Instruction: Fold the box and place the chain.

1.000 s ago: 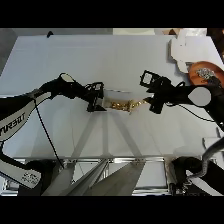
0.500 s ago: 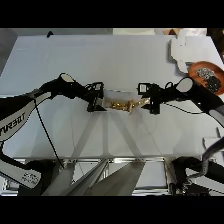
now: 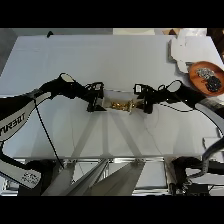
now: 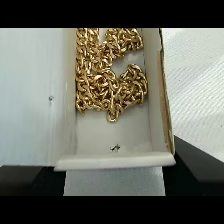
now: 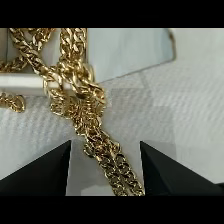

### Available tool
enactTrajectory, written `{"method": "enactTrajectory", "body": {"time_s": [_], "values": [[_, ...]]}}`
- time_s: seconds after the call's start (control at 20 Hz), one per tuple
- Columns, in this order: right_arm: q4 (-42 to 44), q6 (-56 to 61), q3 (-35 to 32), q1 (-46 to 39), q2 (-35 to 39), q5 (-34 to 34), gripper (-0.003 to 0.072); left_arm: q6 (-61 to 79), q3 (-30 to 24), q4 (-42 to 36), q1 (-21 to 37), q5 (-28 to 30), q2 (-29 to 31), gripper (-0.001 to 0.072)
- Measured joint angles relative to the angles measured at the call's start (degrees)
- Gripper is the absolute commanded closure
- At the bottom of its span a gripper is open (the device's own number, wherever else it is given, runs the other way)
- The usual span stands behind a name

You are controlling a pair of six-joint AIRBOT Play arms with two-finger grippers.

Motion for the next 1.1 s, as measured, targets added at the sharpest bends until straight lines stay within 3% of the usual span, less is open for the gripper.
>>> {"method": "enactTrajectory", "body": {"time_s": [0.05, 0.2, 0.25, 0.3, 0.35, 0.75, 1.1], "values": [[0.1, 0.0, 0.0, 0.2, -0.2, -0.1, 0.0408, 0.0, 0.0, 0.0, 0.0, 0.0, 0.0, 0.0374], [0.5, 0.0, 0.0, 0.7, -0.5, -0.7, 0.0437, 0.0, 0.0, 0.0, 0.0, 0.0, 0.0, 0.0374], [0.5, 0.4, 0.0, 0.8, -0.6, -0.7, 0.0522, 0.0, 0.0, 0.0, 0.0, 0.0, 0.0, 0.0374], [0.5, 1.4, 0.0, 0.8, -0.6, -0.7, 0.0655, 0.0, 0.0, 0.0, 0.0, 0.0, 0.0, 0.0375], [0.6, 2.6, 0.0, 0.9, -0.6, -0.7, 0.0676, 0.0, 0.0, 0.0, 0.0, 0.0, 0.0, 0.0374], [-4.3, 12.5, 0.0, 1.0, 2.4, 1.3, 0.0677, 0.0, 0.0, 0.0, 0.0, 0.0, 0.0, 0.0374], [-5.8, 21.7, 0.0, 1.2, 14.3, 2.4, 0.0677, 0.0, 0.0, 0.0, 0.0, 0.0, 0.0, 0.0374]]}}
